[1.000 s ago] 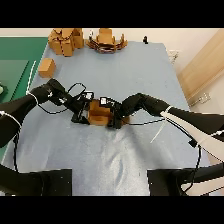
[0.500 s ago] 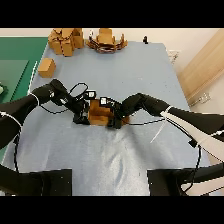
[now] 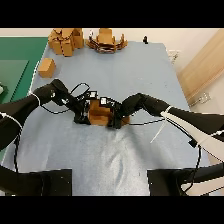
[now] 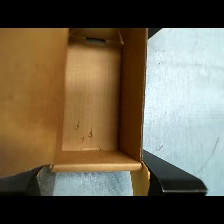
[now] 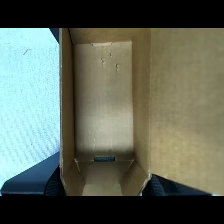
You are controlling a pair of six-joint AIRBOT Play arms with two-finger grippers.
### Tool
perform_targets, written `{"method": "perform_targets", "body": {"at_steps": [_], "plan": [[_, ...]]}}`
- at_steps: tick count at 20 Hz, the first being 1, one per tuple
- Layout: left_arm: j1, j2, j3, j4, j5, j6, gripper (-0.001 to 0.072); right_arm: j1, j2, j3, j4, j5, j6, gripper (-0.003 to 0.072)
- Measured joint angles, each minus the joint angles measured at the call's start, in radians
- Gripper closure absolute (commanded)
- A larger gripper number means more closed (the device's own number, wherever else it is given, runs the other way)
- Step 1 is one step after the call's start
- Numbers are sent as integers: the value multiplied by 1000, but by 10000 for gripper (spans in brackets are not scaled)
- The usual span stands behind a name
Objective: Fold the box.
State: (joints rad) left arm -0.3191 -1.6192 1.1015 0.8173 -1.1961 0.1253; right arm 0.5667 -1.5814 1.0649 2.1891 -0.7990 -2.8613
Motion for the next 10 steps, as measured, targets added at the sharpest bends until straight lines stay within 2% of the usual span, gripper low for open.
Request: {"method": "perform_targets", "body": {"at_steps": [1,2,3,4,5,6,10], "plan": [[-3,-1,0,3,-7,18,604,0,0,0,0,0,0,550],[-5,-2,2,7,-13,31,604,0,0,0,0,0,0,328],[-6,-2,2,10,-19,41,605,0,1,0,0,-3,0,70],[-8,-2,1,11,-38,51,607,0,4,-2,-1,-15,1,8],[-9,-2,0,14,-54,55,692,0,9,-3,-4,-23,14,7],[-9,-2,0,17,-56,57,692,0,16,-3,-11,-21,32,-17],[-10,-2,-2,27,-71,58,692,-25,71,-2,-66,-33,117,-27]]}}
